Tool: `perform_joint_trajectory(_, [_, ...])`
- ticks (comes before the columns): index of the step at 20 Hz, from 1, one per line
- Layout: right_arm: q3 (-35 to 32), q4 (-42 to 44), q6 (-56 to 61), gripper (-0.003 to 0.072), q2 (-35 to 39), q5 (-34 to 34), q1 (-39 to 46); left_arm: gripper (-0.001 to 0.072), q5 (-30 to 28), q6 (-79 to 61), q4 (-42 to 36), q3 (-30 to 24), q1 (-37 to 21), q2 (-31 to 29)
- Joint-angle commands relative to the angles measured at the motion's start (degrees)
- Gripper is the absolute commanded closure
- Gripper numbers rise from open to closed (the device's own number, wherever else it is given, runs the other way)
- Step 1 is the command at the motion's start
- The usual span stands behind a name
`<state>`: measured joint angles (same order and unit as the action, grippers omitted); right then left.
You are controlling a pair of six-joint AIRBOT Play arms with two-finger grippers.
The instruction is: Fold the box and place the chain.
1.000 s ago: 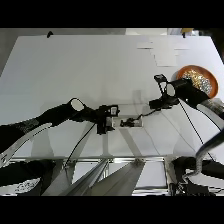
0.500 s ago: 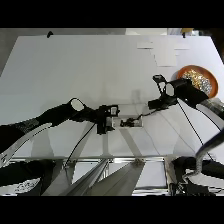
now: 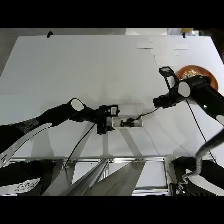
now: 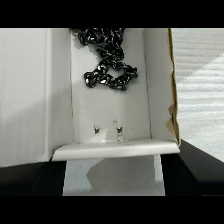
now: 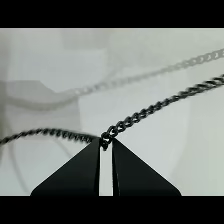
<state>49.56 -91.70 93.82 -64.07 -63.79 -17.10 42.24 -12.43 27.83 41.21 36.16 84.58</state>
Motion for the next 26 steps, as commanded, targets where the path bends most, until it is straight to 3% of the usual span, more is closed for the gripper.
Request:
perform_joint_trajectory(1, [0.04, 7.54, -3.28, 0.0669, 7.37, -5.05, -2.64, 0.0500, 0.00, 0.00, 0.02, -0.02, 0.00, -0.02])
perform_joint_trajectory(6, [0.04, 17.75, -5.84, 0.0669, 14.86, -6.32, -10.49, 0.0500, 0.00, 0.00, 0.02, -0.02, 0.00, -0.02])
perform_joint_trajectory(12, [0.04, 25.18, -5.86, 0.0668, 16.81, -4.68, -17.44, 0.0500, 0.00, 0.00, 0.02, -0.02, 0.00, -0.02])
perform_joint_trajectory(21, [0.04, 25.92, -3.89, 0.0669, 16.06, 5.70, -23.19, 0.0500, 0.00, 0.00, 0.02, -0.02, 0.00, -0.02])
perform_joint_trajectory(26, [-0.09, 24.74, -3.89, 0.0668, 10.32, 7.61, -23.19, 0.0500, 0.00, 0.00, 0.02, -0.02, 0.00, -0.02])
